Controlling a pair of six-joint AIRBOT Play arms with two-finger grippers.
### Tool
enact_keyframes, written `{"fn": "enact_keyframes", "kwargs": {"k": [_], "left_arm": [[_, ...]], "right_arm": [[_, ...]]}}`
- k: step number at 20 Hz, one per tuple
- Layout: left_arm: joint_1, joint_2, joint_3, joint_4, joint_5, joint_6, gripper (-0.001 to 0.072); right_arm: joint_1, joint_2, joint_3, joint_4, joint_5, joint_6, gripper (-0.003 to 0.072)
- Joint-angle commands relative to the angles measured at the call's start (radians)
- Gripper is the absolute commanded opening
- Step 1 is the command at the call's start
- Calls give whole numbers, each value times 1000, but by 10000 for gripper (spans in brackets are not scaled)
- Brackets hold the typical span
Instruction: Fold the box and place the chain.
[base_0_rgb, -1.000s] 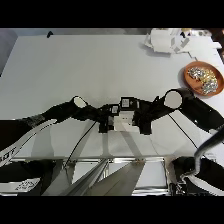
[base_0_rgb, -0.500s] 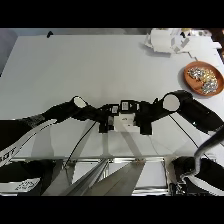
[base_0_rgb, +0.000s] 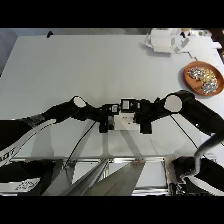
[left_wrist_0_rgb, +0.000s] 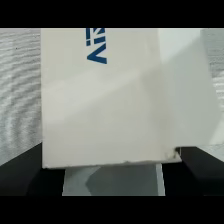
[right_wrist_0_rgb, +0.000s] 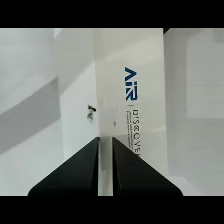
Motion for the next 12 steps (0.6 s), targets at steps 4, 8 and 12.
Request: {"fn": "enact_keyframes", "kwargs": {"k": [4,8,12], "left_arm": [[0,0,0,2,-2,2,144],[0,0,0,2,-2,2,144],[0,0,0,2,-2,2,144]], "right_arm": [[0,27,0,-23,-63,27,54],[0,27,0,3,3,24,179],[0,26,-1,29,55,14,202]]}}
